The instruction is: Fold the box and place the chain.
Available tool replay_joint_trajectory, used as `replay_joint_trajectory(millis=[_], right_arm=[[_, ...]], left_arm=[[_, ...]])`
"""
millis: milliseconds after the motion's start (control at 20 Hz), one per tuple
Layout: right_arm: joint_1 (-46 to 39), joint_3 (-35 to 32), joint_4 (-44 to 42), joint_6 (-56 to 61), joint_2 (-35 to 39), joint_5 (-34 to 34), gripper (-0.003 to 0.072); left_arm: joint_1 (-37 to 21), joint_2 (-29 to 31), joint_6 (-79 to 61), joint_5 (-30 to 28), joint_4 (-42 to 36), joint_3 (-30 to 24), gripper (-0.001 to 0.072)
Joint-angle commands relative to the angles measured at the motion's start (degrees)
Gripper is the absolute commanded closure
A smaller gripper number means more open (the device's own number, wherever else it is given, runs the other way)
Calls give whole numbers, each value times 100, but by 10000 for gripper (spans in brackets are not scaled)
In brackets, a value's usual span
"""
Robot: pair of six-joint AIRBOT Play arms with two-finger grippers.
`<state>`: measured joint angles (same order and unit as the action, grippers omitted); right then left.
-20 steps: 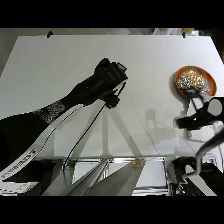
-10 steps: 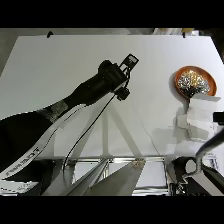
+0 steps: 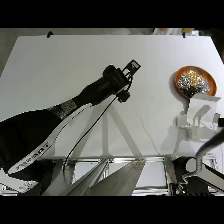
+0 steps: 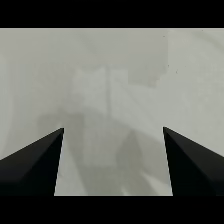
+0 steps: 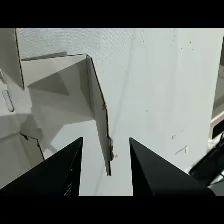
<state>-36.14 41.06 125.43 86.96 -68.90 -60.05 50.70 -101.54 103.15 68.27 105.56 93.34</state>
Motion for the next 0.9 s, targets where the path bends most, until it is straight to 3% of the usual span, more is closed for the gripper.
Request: replay_joint_trajectory(millis=[0, 50, 300, 400, 450, 500, 600, 750, 850], right_arm=[[-70, 2, -136, 22, -223, 179, 484], [-70, 2, -249, 20, -243, 92, 666], [522, 2, -588, -310, 116, -385, 669], [1036, -2, -1200, -549, 575, -527, 669], [1252, -9, -1707, -658, 824, -555, 669], [1460, -50, -2345, -778, 1102, -599, 669], [1893, -343, -3296, -951, 1683, -625, 670], [2710, -970, -4162, -953, 2603, -673, 670], [3287, -1207, -4658, -946, 3073, -671, 669]], left_arm=[[-9, -15, -162, 109, 129, -2, 17], [-37, 17, -297, 269, 118, 0, 18], [-654, 328, -1139, 1268, -273, -2, 19], [-1156, 625, -1722, 1292, -1185, -2, 23], [-1436, 789, -1954, 1270, -1692, -2, 59], [-1753, 955, -2203, 1300, -2234, -2, 151], [-2358, 1213, -2732, 1464, -3202, -2, 200], [-3093, 1314, -3375, 1945, -4264, -7, 190], [-3355, 1314, -3993, 2122, -4986, -197, 137]])
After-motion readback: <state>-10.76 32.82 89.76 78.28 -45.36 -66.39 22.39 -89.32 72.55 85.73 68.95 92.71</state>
